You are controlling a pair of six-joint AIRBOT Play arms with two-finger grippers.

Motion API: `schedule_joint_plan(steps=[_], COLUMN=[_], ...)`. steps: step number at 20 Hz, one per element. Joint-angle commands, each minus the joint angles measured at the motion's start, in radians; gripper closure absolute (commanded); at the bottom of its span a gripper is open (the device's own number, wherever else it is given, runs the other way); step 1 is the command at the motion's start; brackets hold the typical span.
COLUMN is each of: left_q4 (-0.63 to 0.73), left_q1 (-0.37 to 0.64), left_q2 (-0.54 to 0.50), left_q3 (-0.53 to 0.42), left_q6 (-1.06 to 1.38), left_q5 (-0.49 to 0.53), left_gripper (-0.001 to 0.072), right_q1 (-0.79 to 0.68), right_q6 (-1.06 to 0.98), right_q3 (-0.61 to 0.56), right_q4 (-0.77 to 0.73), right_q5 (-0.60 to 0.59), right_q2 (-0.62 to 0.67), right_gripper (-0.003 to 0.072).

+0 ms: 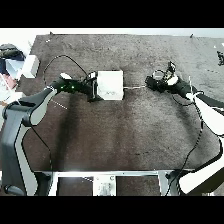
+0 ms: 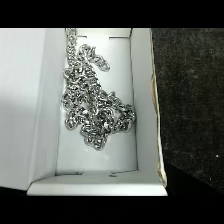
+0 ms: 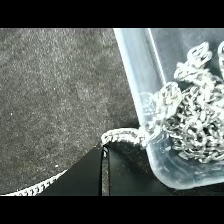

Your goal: Fold the box and place the chain.

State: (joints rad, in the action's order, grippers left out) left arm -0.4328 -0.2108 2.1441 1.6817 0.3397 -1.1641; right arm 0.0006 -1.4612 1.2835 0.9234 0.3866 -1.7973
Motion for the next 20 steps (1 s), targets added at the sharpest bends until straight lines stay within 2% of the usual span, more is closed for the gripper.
schedule_joint_plan(steps=[1,7,13,20], left_q4=[0.000,0.000,0.000,0.000], left_q1=[0.000,0.000,0.000,0.000], left_q2=[0.000,0.000,0.000,0.000], left_q3=[0.000,0.000,0.000,0.000], left_q6=[0.000,0.000,0.000,0.000], left_q5=[0.000,0.000,0.000,0.000], left_gripper=[0.0306,0.0306,0.0306,0.0306], right_q1=[0.020,0.140,0.289,0.456], right_q6=[0.002,0.124,0.205,0.213], right_q3=[0.001,0.001,0.002,0.010], right_q4=[-0.004,-0.004,0.000,-0.003], right_q5=[0.009,0.063,0.005,-0.104], right_q2=[0.031,0.236,0.468,0.511], right_gripper=[0.0674,0.0673,0.0674,0.0674])
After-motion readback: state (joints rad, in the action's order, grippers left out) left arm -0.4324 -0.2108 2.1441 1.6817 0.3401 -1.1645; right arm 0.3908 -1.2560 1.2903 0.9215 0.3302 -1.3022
